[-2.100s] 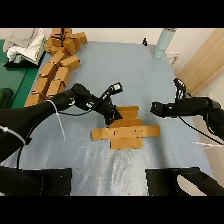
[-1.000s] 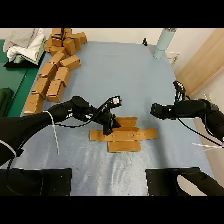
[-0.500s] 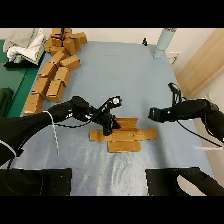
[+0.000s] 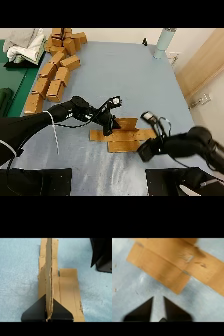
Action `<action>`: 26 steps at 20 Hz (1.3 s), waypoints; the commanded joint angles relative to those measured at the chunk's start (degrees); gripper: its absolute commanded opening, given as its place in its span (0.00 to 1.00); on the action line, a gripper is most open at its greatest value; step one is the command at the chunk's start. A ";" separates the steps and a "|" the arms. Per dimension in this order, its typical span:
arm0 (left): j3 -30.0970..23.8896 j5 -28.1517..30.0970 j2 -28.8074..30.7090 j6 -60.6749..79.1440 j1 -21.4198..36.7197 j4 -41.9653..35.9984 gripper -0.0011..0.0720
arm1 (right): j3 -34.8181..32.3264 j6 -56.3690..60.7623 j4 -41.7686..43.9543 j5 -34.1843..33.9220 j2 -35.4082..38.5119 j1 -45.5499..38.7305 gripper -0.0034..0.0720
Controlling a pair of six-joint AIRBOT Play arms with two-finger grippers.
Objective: Fold the box.
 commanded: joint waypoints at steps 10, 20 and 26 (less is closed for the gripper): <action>0.04 0.02 0.00 0.00 -0.07 -0.02 0.03 | -6.51 -5.14 -30.56 20.57 -11.72 18.47 0.75; 0.04 0.00 0.00 0.00 -0.07 0.00 0.03 | -2.99 -0.13 -38.16 20.81 -12.00 18.29 0.74; 0.04 0.00 0.00 0.00 -0.07 0.00 0.03 | -1.53 3.52 -42.47 20.87 -12.07 18.29 0.74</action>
